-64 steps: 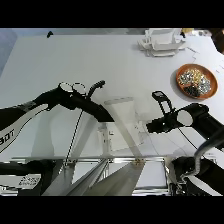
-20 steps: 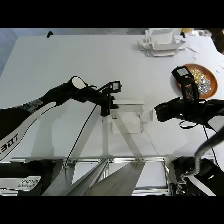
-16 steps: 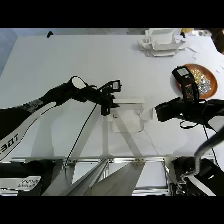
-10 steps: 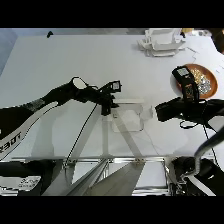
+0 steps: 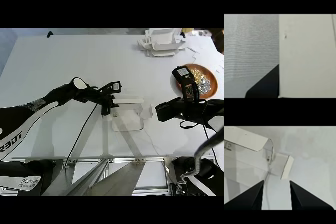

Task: Fold the box and place the chain.

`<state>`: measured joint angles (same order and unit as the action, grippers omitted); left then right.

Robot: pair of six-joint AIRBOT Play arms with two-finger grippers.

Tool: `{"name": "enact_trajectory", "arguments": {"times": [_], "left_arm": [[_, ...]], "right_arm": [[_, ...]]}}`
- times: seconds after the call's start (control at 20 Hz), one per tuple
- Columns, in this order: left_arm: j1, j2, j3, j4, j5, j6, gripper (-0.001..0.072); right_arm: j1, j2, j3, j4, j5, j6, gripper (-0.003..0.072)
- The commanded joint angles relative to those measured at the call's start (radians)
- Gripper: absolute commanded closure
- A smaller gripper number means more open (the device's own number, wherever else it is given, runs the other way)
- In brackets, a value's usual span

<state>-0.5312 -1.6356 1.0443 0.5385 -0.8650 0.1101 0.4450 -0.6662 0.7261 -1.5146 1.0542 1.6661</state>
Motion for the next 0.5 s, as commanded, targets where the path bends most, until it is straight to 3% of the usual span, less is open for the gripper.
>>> {"name": "enact_trajectory", "arguments": {"times": [0.0,0.45], "left_arm": [[0.000,-0.001,0.000,0.001,0.000,0.003,0.0705],[0.000,-0.001,0.000,0.000,0.001,0.002,0.0699]], "right_arm": [[0.000,0.001,0.001,0.000,0.000,0.000,0.0317],[0.000,0.001,0.001,0.000,0.001,0.000,0.0317]]}}
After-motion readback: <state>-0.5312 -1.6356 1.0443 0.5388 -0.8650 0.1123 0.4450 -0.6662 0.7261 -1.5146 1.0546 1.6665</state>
